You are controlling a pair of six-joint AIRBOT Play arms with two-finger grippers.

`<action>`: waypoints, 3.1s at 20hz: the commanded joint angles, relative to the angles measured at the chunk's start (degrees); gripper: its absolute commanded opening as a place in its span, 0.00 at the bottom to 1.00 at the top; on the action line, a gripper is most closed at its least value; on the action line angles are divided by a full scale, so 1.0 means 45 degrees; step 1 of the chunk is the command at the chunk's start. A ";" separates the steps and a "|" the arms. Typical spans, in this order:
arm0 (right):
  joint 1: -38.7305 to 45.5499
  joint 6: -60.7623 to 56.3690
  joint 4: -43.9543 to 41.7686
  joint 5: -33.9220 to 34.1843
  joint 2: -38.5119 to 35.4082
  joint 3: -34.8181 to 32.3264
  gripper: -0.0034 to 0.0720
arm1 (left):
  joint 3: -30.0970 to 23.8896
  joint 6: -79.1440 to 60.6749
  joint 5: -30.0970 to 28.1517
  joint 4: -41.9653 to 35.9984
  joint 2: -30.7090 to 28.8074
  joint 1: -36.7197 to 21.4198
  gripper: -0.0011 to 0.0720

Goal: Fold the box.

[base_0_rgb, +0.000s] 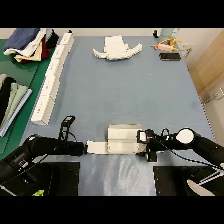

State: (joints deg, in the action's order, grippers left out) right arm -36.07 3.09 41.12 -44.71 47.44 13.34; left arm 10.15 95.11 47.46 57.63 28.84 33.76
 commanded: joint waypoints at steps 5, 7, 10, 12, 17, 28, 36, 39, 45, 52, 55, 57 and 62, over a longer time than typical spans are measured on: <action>0.0000 -0.0005 0.0000 0.0000 0.0000 0.0010 0.73 | -0.0126 -0.4765 -0.1919 -0.5761 0.2297 0.0350 0.03; 0.0000 -0.0005 0.0000 -0.0005 0.0000 0.0010 0.73 | -0.0107 -0.4770 -0.2351 -0.6110 0.2482 0.0899 0.03; 0.0000 -0.0005 0.0000 -0.0005 0.0000 0.0010 0.73 | 0.0107 -0.4891 -0.2701 -0.6173 0.2458 0.1389 0.04; 0.0000 -0.0005 0.0000 0.0000 0.0000 0.0010 0.73 | 0.0151 -0.4818 -0.2817 -0.6183 0.2458 0.1355 0.04; 0.0000 -0.0005 0.0000 0.0000 0.0000 0.0010 0.73 | 0.0515 -0.4799 -0.2681 -0.6183 0.2458 0.1355 0.62; 0.0000 -0.0005 0.0000 -0.0005 0.0000 0.0010 0.73 | 0.0816 -0.4512 -0.2531 -0.6528 0.2467 0.1370 0.52; 0.0000 -0.0005 0.0000 -0.0005 0.0000 0.0010 0.73 | 0.0913 -0.4507 -0.2312 -0.6853 0.2487 0.1384 0.52; 0.0000 -0.0005 0.0000 -0.0005 0.0000 0.0010 0.73 | 0.1365 -0.4235 -0.2676 -0.6790 0.2526 0.1710 0.52; 0.0000 -0.0005 0.0000 -0.0005 0.0000 0.0010 0.73 | 0.2346 -0.2385 -0.3118 -0.5226 0.4488 0.3011 0.52; 0.0000 -0.0005 0.0000 0.0000 0.0000 0.0010 0.73 | 0.5343 0.4847 -0.2307 0.2011 0.6708 0.5260 0.52; 0.0000 -0.0005 0.0000 0.0000 0.0000 0.0010 0.73 | 0.6426 0.6460 -0.0899 0.3449 0.7655 0.5727 0.52; 0.0000 -0.0005 0.0000 0.0000 0.0000 0.0010 0.73 | 0.6951 0.7053 -0.0437 0.3730 0.8174 0.6008 0.52; 0.0000 -0.0005 0.0000 0.0000 0.0000 0.0010 0.73 | 0.8102 0.9700 0.1107 0.5785 0.9010 0.6810 0.49</action>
State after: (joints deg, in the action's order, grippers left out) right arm -36.05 3.07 41.15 -44.71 47.44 13.34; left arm 43.68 130.48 47.55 76.82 67.24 62.41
